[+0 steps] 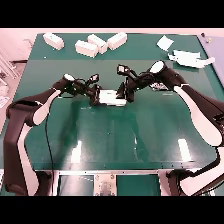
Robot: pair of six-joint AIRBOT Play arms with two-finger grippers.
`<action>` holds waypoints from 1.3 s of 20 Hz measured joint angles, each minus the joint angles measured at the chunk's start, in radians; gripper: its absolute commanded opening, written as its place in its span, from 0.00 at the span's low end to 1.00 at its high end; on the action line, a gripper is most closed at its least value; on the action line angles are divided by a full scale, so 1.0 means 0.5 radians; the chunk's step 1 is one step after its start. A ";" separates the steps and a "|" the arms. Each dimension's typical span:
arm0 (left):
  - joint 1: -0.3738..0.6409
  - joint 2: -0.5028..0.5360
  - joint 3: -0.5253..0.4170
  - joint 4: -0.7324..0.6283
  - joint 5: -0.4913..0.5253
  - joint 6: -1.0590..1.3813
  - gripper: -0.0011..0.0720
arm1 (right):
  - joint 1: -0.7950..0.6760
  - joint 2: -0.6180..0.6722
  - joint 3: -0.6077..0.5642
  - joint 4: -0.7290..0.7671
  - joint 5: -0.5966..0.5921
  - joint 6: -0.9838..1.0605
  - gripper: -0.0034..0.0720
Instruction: Fold the box and place the chain.
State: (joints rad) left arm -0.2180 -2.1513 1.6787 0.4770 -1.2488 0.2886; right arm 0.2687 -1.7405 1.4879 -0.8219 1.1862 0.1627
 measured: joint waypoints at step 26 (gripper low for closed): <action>0.000 0.000 0.000 0.000 0.001 -0.001 0.82 | 0.095 -0.002 0.068 -0.262 -0.078 0.114 0.50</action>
State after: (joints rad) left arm -0.2180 -2.1513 1.6787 0.4770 -1.2484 0.2882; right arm 0.3161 -1.7416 1.5219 -0.9527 1.1473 0.2199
